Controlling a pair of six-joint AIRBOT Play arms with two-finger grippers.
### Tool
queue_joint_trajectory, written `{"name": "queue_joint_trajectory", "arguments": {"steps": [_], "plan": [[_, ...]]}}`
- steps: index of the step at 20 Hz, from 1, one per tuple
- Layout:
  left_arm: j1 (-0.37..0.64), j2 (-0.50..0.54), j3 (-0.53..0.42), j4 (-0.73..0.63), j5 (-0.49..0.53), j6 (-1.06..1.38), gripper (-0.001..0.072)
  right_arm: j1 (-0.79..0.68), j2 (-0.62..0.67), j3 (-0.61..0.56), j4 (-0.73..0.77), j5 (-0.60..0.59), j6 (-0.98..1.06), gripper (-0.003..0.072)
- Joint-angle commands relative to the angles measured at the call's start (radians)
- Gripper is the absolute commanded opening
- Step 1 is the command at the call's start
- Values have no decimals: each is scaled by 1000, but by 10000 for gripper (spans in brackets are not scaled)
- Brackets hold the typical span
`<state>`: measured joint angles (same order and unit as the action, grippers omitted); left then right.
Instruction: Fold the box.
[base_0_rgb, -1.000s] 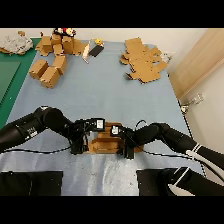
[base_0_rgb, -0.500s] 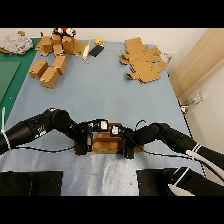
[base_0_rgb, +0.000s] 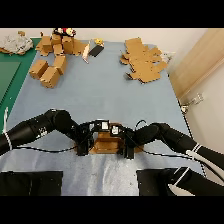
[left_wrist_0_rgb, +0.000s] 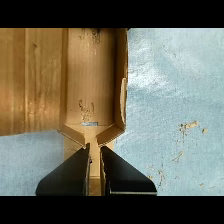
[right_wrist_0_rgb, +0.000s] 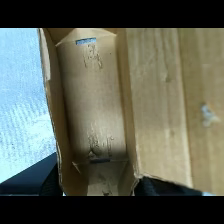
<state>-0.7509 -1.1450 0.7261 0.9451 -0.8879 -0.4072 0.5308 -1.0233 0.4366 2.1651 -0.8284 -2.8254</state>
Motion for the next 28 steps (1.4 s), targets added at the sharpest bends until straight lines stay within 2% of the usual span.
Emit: {"name": "queue_joint_trajectory", "arguments": {"steps": [1, 9, 10, 11, 16, 25, 26, 27, 28], "plan": [[-4, -1, 0, -5, 9, 0, 101, 1, 0, 0, 0, 0, 0, 452], [-4, -3, -5, -60, 54, 26, 99, 1, 0, 1, 0, 0, 0, 452], [-5, -3, -6, -66, 60, 26, 81, 1, 0, 1, 0, 0, 0, 452], [-11, -3, -9, -67, 63, 29, 11, 1, 0, 0, 0, 0, 0, 452], [-55, -3, -43, -70, 153, 37, 11, 1, 0, 1, 0, 0, 0, 452], [-53, -3, -44, -71, 150, 51, 13, 1, 0, 1, 0, 0, 0, 452], [-53, -3, -44, -76, 145, 51, 44, 1, 0, 1, 0, 0, 0, 452], [-54, -3, -44, -83, 146, 51, 310, 1, 0, 1, 0, 0, 0, 452], [-54, -3, -44, -100, 146, 51, 460, 1, 0, 0, 0, 0, 0, 452]]}}
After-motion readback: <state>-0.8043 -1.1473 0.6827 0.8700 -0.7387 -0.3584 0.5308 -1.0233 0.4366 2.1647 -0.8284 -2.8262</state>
